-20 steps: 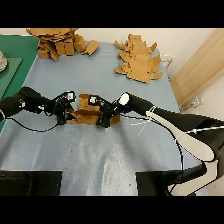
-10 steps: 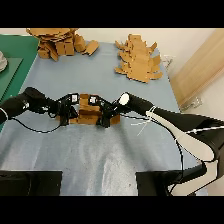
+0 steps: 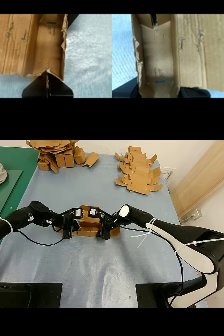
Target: Fold the box.
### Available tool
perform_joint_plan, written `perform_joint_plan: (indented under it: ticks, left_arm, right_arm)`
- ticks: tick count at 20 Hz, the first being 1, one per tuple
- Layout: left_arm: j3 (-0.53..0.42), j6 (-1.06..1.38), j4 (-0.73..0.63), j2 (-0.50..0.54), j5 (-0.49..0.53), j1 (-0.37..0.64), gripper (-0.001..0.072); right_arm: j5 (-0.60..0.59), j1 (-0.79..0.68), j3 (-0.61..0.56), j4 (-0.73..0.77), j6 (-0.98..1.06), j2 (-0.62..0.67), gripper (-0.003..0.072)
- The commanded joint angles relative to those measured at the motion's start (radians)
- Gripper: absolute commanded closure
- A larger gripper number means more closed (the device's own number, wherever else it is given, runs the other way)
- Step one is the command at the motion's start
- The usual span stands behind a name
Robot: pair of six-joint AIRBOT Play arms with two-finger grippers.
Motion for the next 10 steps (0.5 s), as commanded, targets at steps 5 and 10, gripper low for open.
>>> perform_joint_plan:
  ticks: [5, 10]
  left_arm:
    - [0.001, -0.002, 0.001, -0.004, 0.014, -0.007, 0.0291]
    - [0.001, -0.008, 0.001, -0.004, -0.011, -0.007, 0.0290]
  right_arm:
    - [0.000, -0.001, 0.000, 0.000, 0.000, -0.001, 0.0179]
    - [0.000, -0.001, 0.000, 0.000, 0.000, 0.000, 0.0179]
